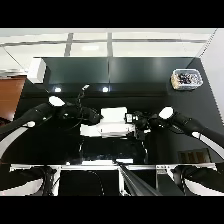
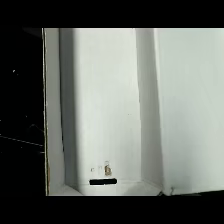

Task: Fold the box and place the chain.

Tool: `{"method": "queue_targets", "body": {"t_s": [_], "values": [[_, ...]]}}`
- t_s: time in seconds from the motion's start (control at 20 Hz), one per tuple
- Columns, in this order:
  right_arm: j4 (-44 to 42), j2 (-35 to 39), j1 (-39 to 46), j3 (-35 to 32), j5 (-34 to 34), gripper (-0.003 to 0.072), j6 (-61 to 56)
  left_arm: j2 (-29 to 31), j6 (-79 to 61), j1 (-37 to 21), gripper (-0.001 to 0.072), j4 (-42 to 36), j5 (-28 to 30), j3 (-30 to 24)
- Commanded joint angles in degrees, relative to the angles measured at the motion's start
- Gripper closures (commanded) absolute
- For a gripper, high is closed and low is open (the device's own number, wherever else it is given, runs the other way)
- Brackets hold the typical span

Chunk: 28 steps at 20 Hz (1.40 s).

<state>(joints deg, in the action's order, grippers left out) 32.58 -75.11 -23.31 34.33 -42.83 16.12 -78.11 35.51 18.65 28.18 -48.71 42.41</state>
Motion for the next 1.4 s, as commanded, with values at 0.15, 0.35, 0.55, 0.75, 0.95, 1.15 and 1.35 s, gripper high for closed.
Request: {"method": "queue_targets", "body": {"t_s": [0.15, 0.35, 0.55, 0.75, 0.95, 1.15, 1.35], "values": [[0.00, -0.02, -0.02, 0.00, -0.04, 0.0454, 0.00, 16.20, 1.62, -8.37, 0.0685, 7.02, -2.91, -1.95], [-0.02, -0.02, -0.02, 0.00, -0.04, 0.0455, 0.00, 17.20, -21.97, -7.48, 0.0681, 7.26, -12.09, -8.87], [-0.02, -0.02, -0.02, 0.02, -0.04, 0.0455, 0.00, 16.87, -39.78, -2.78, -0.0004, 13.03, -3.65, -10.05], [0.00, -0.02, -0.02, 0.00, -0.04, 0.0454, 0.00, 15.04, -44.00, 3.39, 0.0006, 18.25, 2.97, -10.05], [0.00, -0.02, -0.02, 0.00, -0.04, 0.0455, 0.00, 12.00, -42.12, 6.80, 0.0040, 17.51, 2.84, -10.05], [0.00, -0.02, -0.02, 0.00, -0.04, 0.0455, 0.00, 11.93, -41.07, 7.65, 0.0375, 11.34, 2.80, -10.05], [0.00, -0.02, -0.02, 0.00, -0.04, 0.0454, 0.00, 11.91, -41.05, 7.85, 0.0498, 9.60, 3.63, -10.05]]}}
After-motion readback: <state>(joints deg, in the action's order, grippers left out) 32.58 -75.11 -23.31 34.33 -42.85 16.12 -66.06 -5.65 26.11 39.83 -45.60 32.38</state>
